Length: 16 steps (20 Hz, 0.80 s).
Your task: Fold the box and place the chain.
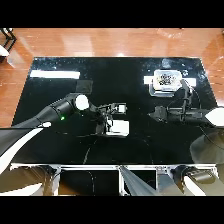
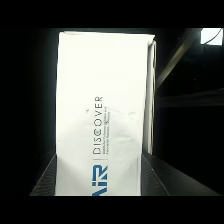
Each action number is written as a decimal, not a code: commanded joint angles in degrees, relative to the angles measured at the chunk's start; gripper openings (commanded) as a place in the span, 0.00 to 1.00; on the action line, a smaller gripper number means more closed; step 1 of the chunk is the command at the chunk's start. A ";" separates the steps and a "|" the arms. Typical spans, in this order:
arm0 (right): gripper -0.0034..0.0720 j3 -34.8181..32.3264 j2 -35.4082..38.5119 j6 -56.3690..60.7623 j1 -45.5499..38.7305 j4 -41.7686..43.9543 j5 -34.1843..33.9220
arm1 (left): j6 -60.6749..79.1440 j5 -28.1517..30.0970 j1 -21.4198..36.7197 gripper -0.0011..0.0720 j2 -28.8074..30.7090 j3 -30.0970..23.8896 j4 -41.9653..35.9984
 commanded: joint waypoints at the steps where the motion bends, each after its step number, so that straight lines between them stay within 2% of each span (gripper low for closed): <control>1: 0.07 0.00 0.07 0.00 -0.04 -0.02 -0.07 | -1.95 -4.00 0.28 0.04 1.29 0.59 0.26; 4: 0.07 0.00 0.07 0.00 -0.04 -0.02 -0.07 | -11.63 -4.07 2.82 0.04 4.22 2.69 6.38; 6: 0.07 0.00 0.07 0.00 -0.04 -0.02 -0.07 | -16.35 -4.70 7.21 0.04 6.73 4.02 11.23; 8: 0.07 0.00 0.07 0.00 -0.04 0.00 -0.04 | -22.14 -5.73 14.21 0.04 8.46 5.49 13.46; 10: 0.07 0.00 0.07 0.00 -0.04 0.00 -0.07 | -35.58 -5.55 23.50 0.04 8.55 7.50 14.53; 12: 0.07 0.00 0.07 0.00 -0.04 0.00 -0.13 | -45.79 -2.71 33.83 0.04 7.52 9.70 14.67; 14: 0.07 0.00 0.07 0.02 -0.04 0.00 -0.15 | -47.84 -0.85 42.82 0.04 4.24 14.16 14.67; 16: 0.07 0.00 0.07 0.00 -0.04 0.09 -0.17 | -48.74 -0.13 48.87 0.04 -0.76 20.13 14.71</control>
